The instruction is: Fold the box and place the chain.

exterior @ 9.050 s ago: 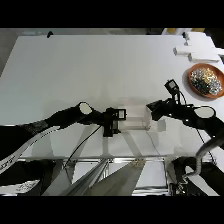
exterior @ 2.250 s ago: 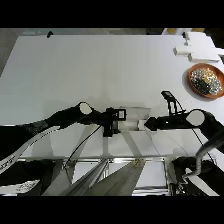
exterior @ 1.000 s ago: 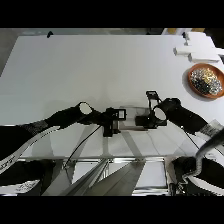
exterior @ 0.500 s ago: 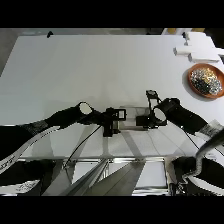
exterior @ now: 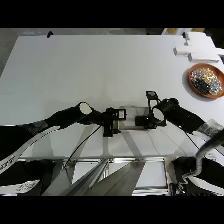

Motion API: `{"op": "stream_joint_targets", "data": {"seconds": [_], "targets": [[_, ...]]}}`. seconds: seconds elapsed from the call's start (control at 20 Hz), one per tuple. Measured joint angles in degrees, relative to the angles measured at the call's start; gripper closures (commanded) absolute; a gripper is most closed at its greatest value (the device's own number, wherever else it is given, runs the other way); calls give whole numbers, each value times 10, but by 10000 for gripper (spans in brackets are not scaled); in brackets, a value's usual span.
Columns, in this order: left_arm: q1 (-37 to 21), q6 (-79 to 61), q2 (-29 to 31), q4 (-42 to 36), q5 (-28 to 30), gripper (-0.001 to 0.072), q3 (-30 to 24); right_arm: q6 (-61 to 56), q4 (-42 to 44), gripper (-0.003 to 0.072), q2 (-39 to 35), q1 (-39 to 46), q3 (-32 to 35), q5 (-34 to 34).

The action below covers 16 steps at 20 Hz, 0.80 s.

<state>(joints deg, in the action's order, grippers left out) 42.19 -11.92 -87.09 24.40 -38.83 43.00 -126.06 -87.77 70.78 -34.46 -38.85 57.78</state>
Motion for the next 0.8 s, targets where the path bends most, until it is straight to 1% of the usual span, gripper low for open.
{"op": "stream_joint_targets", "data": {"seconds": [0.05,0.1,0.15,0.3,0.4,0.5,0.55,0.6,0.7,0.8], "targets": [[0,0,0,0,0,499,0,4,0,522,0,0,0,0],[0,0,0,0,0,499,0,16,-2,372,-2,0,1,2],[0,-2,0,1,0,499,0,31,-4,276,-7,1,1,11],[0,-2,0,1,0,499,0,99,-10,275,-41,1,-1,42],[0,-1,0,0,0,499,0,138,-15,276,-77,5,-9,79],[0,-1,0,0,0,499,0,179,-17,293,-115,14,-31,126],[0,-1,0,0,0,499,0,199,-23,338,-133,25,-52,155],[0,-1,0,1,0,499,0,217,-27,388,-145,38,-74,169],[0,-1,0,1,0,499,0,256,-35,395,-158,80,-129,195],[0,-1,0,0,0,499,0,295,-53,395,-156,143,-186,200]]}}
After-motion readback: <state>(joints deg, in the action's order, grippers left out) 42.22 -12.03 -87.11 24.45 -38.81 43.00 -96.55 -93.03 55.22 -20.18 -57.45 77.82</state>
